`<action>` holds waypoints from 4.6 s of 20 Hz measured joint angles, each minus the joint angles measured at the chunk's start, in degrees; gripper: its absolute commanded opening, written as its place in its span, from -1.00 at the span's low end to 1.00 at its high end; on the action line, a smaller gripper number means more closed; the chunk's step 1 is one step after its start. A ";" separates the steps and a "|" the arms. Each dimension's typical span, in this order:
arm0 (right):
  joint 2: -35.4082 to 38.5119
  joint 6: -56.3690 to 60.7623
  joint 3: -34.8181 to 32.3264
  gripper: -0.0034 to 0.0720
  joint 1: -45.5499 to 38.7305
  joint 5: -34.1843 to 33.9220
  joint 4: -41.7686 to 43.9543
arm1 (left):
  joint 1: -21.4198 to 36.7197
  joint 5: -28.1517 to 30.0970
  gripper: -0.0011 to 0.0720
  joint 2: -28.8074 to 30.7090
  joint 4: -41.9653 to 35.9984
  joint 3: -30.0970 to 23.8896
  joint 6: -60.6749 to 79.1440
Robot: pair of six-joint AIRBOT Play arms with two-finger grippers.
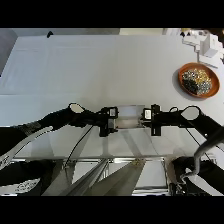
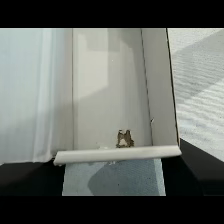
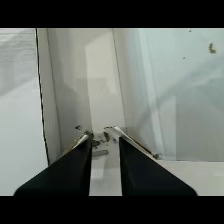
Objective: Fold the box and place the chain.
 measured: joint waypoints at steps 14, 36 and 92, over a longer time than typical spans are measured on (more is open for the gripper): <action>1.51 6.51 -1.11 -0.85 0.02 0.83 0.70 | 0.00 0.00 -0.59 0.00 0.00 0.00 0.00; 5.20 89.72 -1.14 -0.86 -15.98 1.84 -16.48 | 0.00 0.00 -0.59 0.00 0.00 0.00 -0.02; -2.05 100.94 11.19 0.37 8.28 7.41 -23.32 | 0.00 0.02 -0.59 0.00 -0.02 0.00 -0.02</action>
